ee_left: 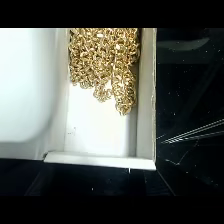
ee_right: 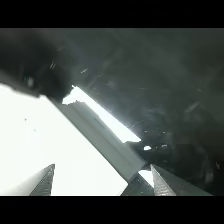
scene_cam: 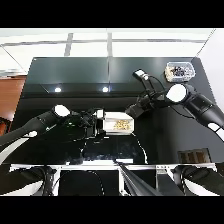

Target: Fold the box and place the chain.

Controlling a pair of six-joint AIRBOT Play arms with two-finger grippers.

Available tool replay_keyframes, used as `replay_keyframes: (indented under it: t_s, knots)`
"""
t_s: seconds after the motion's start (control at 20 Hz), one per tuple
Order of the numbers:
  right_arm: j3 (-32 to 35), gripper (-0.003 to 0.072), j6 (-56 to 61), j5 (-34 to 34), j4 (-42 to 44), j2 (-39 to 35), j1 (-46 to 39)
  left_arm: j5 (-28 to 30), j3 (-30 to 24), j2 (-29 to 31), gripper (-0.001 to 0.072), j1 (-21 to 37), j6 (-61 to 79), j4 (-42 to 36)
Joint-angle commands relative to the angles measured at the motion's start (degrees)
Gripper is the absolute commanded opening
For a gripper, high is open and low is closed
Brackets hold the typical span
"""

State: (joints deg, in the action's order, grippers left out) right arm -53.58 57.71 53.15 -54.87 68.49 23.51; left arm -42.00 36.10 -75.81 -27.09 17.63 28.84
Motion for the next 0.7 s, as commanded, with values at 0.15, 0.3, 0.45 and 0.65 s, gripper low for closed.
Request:
replay_keyframes:
  t_s: [0.15, 0.3, 0.45, 0.65]
  knots:
    - [-0.68, 0.0709, -26.86, 2.19, 0.46, 0.42, 1.22, 0.02, 0.07, -0.04, 0.0269, -0.04, 0.02, 0.02]
    - [-0.55, 0.0708, -34.21, 4.63, 2.56, 0.42, 1.62, 0.02, 0.07, -0.04, 0.0269, -0.04, 0.02, 0.02]
    - [-0.13, 0.0708, -36.41, 4.59, 6.05, 0.92, 1.62, 0.02, 0.07, -0.04, 0.0269, -0.04, 0.02, 0.02]
    - [1.40, 0.0708, -38.29, 5.05, 8.37, 2.10, 1.62, 0.02, 0.07, -0.04, 0.0269, -0.04, 0.02, 0.02]
